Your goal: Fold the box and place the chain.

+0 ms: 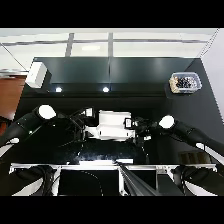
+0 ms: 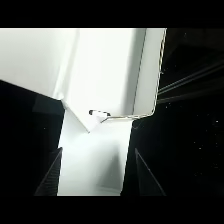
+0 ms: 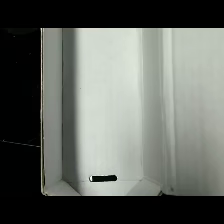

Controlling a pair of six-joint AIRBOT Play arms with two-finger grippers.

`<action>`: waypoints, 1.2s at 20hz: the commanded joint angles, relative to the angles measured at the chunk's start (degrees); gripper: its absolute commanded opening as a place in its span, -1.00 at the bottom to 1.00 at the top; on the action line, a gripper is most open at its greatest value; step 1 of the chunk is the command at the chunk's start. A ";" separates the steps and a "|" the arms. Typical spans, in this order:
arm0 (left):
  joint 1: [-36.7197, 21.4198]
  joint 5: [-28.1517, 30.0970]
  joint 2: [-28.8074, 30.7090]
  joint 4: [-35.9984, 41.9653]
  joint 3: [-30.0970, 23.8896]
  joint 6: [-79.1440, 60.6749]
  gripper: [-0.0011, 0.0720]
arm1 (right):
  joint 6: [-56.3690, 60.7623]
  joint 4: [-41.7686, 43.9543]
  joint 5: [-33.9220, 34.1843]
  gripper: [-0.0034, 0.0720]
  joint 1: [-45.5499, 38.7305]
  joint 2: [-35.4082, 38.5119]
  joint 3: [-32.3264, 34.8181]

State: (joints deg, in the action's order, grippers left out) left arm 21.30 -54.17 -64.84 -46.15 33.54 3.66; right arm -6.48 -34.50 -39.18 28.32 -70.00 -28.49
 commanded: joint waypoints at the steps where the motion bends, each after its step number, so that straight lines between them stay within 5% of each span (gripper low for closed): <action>1: 1.64 3.48 -1.84 0.09 -0.02 -0.92 0.39 | 0.02 0.02 0.00 0.25 0.02 -0.02 0.00; 7: 3.82 4.26 -1.84 0.17 -0.02 -0.96 -0.06 | 0.02 0.02 0.00 0.25 0.02 -0.04 0.00; 13: 7.28 8.20 -1.86 1.20 -0.02 -0.92 -0.08 | 0.02 0.02 0.02 0.25 0.02 -0.04 0.00; 15: 7.85 10.67 -1.86 3.41 -0.02 -0.96 -0.38 | 0.02 0.02 0.02 0.25 0.02 -0.04 0.00; 24: 11.26 11.76 -5.73 8.44 0.00 -0.94 -0.38 | 0.02 0.02 0.02 0.25 0.02 -0.04 0.00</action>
